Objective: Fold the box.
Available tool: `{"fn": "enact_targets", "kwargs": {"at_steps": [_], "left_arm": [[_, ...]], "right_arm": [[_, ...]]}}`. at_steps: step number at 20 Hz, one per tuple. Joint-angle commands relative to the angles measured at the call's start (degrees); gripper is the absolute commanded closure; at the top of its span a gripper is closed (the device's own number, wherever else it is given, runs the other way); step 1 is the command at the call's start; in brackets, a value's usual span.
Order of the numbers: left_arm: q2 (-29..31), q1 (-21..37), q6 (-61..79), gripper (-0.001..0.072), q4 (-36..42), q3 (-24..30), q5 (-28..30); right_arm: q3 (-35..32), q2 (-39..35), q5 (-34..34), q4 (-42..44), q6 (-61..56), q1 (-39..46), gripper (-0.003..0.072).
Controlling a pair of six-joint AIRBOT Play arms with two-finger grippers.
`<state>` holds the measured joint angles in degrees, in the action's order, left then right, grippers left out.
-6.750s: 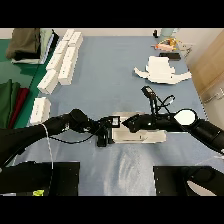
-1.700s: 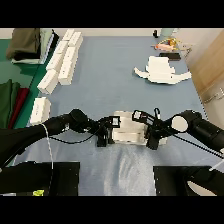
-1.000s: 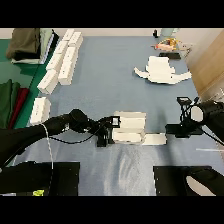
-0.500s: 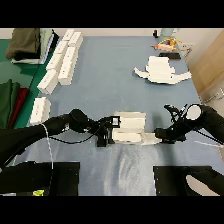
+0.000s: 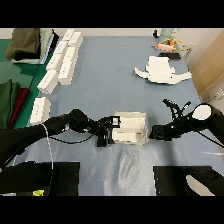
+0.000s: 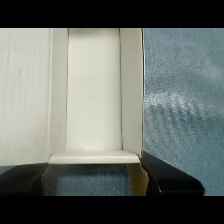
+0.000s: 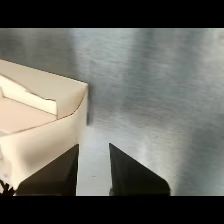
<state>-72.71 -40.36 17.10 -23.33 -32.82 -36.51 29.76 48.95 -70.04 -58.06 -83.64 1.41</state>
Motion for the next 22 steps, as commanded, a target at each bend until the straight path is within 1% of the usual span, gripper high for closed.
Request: {"fn": "enact_targets", "kwargs": {"at_steps": [1, 2, 3, 4, 5, 7, 9, 12, 13, 15, 18, 21, 22], "left_arm": [[-0.04, 0.02, 0.00, 0.0287, 0.00, -0.04, 0.02], [-0.04, 0.00, 0.00, 0.0287, 0.00, -0.04, 0.02], [-0.04, 0.02, 0.00, 0.0287, 0.00, -0.04, 0.02], [-0.04, 0.02, 0.00, 0.0287, 0.00, -0.04, 0.02], [-0.04, 0.02, 0.00, 0.0287, 0.00, -0.04, 0.02], [-0.04, 0.02, 0.00, 0.0287, 0.00, -0.04, 0.02], [-0.04, 0.02, -0.02, 0.0287, 0.00, -0.04, 0.02], [-0.04, 0.02, 0.00, 0.0287, 0.00, -0.04, 0.02], [-0.04, 0.02, 0.00, 0.0287, 0.00, -0.04, 0.02], [-0.04, 0.00, 0.00, 0.0287, 0.00, -0.04, 0.02], [-0.04, 0.02, 0.00, 0.0287, 0.00, -0.04, 0.02], [-0.04, 0.00, 0.00, 0.0287, 0.00, -0.04, 0.00], [-0.04, 0.00, 0.00, 0.0287, 0.00, -0.04, 0.02]], "right_arm": [[0.07, -0.55, 1.05, 4.92, 3.04, 0.00, 0.0392], [0.07, -0.55, 1.33, 5.68, 3.67, 0.00, 0.0391], [0.07, -0.55, 1.75, 6.12, 3.80, 0.00, 0.0364], [0.04, -0.52, 2.21, 6.62, 4.22, -0.02, 0.0267], [0.04, -0.44, 2.84, 7.30, 4.94, -0.11, 0.0233], [0.04, -0.02, 3.67, 8.24, 5.33, -0.11, 0.0234], [-0.02, 1.05, 5.09, 7.37, 5.42, -1.51, 0.0234], [0.07, 3.21, 7.93, 6.86, 5.40, -7.06, 0.0254], [0.24, 3.72, 9.46, 5.33, 3.04, -9.40, 0.0273], [1.70, 4.37, 11.56, -3.58, -7.06, -15.34, 0.0282], [4.68, 4.68, 11.80, -17.03, -23.85, -24.06, 0.0282], [7.80, 6.32, 9.68, -27.32, -39.19, -31.69, 0.0284], [8.83, 7.72, 8.46, -29.64, -42.64, -33.94, 0.0312]]}}
